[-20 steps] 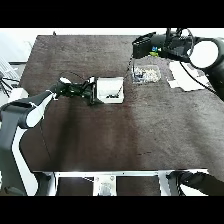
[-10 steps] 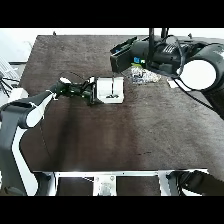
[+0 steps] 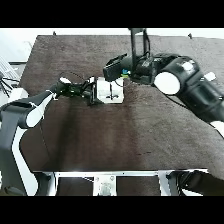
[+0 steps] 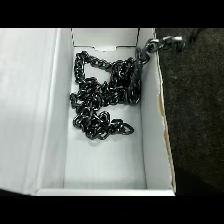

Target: Fold the box and place the chain.

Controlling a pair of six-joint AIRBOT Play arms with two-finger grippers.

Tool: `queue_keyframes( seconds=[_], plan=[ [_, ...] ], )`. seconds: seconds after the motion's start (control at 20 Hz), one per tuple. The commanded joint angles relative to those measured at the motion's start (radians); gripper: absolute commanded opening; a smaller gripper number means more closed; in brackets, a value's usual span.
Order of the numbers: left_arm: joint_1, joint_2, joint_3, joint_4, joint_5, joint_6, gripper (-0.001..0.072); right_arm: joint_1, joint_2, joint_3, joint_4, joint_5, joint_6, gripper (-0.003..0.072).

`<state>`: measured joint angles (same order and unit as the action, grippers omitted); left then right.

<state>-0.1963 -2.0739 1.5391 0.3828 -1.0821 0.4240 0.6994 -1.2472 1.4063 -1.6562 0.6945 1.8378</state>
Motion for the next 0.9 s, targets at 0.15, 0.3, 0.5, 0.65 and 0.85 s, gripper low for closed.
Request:
queue_keyframes(
  seconds=[0.15, 0.3, 0.5, 0.65, 0.85],
  plan=[
    [0.000, 0.000, 0.000, 0.000, 0.000, 0.000, 0.0350, -0.043, -0.137, -0.032, -0.005, -0.063, 0.086, 0.0004],
    [0.000, 0.000, 0.000, 0.000, 0.000, 0.000, 0.0350, -0.065, -0.135, -0.002, -0.006, -0.103, 0.092, 0.0004],
    [0.000, 0.000, 0.000, 0.000, 0.000, 0.000, 0.0349, -0.065, -0.110, 0.078, -0.006, -0.103, 0.088, 0.0004],
    [0.000, 0.000, 0.000, 0.000, 0.000, 0.000, 0.0349, -0.065, -0.097, 0.082, -0.006, -0.101, 0.088, 0.0004],
    [0.000, 0.000, 0.000, 0.000, 0.000, 0.000, 0.0349, -0.082, -0.098, 0.082, -0.039, -0.148, 0.090, 0.0004]
  ],
)
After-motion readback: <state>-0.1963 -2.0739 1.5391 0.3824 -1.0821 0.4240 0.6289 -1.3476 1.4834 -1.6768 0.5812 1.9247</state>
